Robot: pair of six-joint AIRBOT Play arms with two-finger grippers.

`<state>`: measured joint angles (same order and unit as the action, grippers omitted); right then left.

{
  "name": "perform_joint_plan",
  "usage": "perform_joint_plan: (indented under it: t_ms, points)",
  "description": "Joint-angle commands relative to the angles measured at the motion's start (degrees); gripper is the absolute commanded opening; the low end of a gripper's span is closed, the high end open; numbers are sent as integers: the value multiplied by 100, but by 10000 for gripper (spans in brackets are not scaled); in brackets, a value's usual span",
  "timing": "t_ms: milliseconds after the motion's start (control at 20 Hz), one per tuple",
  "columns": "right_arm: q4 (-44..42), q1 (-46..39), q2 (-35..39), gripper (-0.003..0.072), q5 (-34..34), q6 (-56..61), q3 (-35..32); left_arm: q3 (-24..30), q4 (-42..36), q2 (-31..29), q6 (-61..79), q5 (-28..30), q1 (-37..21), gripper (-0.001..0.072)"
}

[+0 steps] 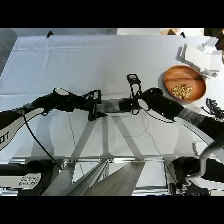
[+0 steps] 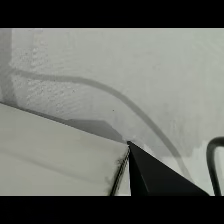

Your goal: Fold the box and place the chain.

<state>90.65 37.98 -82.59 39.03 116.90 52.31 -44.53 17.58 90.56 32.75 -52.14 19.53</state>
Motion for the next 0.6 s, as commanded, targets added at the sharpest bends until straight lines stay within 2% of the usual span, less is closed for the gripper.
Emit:
perform_joint_plan:
  t_ms: [0, 250, 300, 350, 400, 500, 550]
  points:
    - [-94, 162, -105, 14, -282, 188, 0, -2, 2, -4, 2, 7, -4, 391]
    - [-94, 345, -356, 21, -260, 522, 0, -2, 2, -4, 4, 4, -2, 391]
    - [-94, 356, -354, 117, -282, 522, 0, -2, 2, -4, 4, 7, -2, 391]
    - [-96, 356, -354, 258, -286, 522, 0, -2, 2, -4, 2, 7, -2, 391]
    - [-94, 356, -350, 359, -273, 520, 0, -2, 2, -4, 4, 7, -2, 391]
    - [-94, 356, -326, 423, -170, 518, 0, -2, 2, -4, 4, 7, -2, 391]
    - [-90, 356, -295, 423, -74, 516, 0, -2, 2, -4, 2, 4, -2, 391]
